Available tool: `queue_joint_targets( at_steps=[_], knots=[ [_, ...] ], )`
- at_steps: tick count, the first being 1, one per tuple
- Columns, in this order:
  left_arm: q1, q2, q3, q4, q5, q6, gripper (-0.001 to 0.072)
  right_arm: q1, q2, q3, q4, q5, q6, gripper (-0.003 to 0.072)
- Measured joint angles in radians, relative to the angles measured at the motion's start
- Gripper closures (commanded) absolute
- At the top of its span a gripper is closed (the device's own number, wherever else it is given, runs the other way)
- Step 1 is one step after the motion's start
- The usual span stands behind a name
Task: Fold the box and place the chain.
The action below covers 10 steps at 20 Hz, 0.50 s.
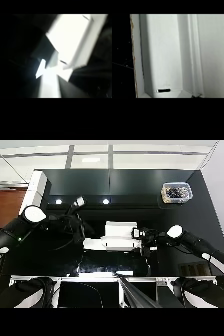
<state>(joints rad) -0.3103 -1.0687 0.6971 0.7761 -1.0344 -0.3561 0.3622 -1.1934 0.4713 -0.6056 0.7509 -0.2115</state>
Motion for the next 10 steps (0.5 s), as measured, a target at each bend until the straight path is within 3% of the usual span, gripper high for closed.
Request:
queue_joint_targets(
  at_steps=[3, 10],
  knots=[
    [-0.066, -0.015, -0.044, 0.036, 0.007, 0.126, -0.0003, 0.0, 0.0, 0.0, 0.0, 0.0, 0.0, 0.0205],
    [-0.222, -0.117, -0.092, 0.016, 0.28, 0.241, 0.0036, 0.0, 0.0, 0.0, 0.0, 0.0, 0.0, 0.0205]
  ],
)
